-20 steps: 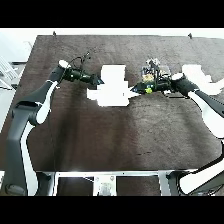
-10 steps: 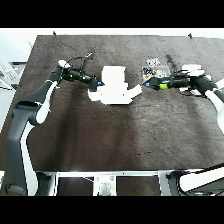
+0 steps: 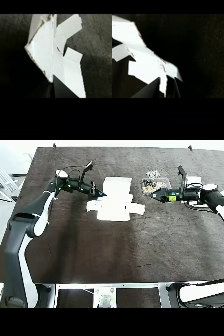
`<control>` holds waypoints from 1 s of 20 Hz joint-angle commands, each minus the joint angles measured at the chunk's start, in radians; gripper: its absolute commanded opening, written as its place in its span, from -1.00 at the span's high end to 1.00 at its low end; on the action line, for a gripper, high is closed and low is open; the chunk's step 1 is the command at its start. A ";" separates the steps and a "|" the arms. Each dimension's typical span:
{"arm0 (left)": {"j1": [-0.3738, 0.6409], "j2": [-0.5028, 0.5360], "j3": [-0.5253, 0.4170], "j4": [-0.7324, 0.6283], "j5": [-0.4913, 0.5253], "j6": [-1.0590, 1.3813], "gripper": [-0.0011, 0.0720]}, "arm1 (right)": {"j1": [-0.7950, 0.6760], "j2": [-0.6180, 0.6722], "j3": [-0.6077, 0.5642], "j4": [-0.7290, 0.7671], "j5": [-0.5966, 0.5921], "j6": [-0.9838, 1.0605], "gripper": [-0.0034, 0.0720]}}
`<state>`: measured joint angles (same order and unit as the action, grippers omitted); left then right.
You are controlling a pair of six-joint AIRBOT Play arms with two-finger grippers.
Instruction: Fold the box and place the chain.
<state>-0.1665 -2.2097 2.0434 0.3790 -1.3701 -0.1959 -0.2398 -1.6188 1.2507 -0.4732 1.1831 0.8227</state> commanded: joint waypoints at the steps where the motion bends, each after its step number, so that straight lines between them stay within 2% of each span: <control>1: -0.003 0.012 -0.015 -0.037 0.031 0.101 0.93 | -0.010 0.003 -0.020 0.037 -0.015 -0.033 0.28; 7: -0.061 0.012 -0.118 -0.042 0.070 0.224 0.93 | -0.012 0.003 -0.020 0.051 -0.027 -0.050 0.28; 11: -0.063 0.012 -0.169 -0.042 0.142 0.281 0.93 | -0.012 0.003 -0.020 0.051 -0.031 -0.063 0.28; 20: -0.059 -0.017 -0.172 -0.045 0.148 0.363 0.93 | -0.011 0.004 -0.056 0.087 -0.031 -0.095 0.28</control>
<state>-0.2245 -2.2139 1.8729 0.3355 -1.2236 0.1398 -0.2520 -1.6161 1.2098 -0.4122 1.1515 0.7506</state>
